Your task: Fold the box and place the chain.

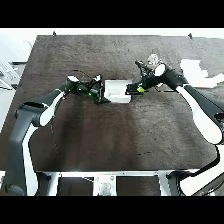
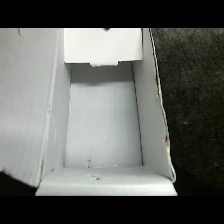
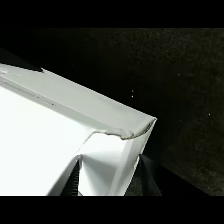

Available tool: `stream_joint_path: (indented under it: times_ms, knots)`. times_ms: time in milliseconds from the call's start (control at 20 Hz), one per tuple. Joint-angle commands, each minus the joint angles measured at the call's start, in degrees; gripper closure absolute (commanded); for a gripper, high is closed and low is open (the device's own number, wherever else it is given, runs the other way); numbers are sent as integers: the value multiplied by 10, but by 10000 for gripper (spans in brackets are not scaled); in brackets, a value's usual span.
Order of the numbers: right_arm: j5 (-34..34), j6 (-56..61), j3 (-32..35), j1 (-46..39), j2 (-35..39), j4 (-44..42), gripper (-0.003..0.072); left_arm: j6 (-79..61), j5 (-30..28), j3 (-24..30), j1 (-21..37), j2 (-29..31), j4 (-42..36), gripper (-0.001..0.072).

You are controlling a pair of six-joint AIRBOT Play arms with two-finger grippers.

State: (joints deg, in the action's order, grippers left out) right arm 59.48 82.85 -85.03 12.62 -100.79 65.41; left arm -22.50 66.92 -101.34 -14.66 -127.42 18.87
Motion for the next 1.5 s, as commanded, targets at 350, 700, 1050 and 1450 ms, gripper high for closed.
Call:
stream_joint_path:
  times_ms: [350,700,1050,1450]
  knots:
    - [-9,184,-37,67,-5,193,249,0,0,0,0,0,0,344]
    - [68,220,-99,84,-49,230,250,0,0,0,0,0,0,343]
    - [169,250,-184,84,-99,279,250,0,0,0,0,0,0,343]
    - [191,265,-204,96,-115,285,251,0,2,0,0,0,0,343]
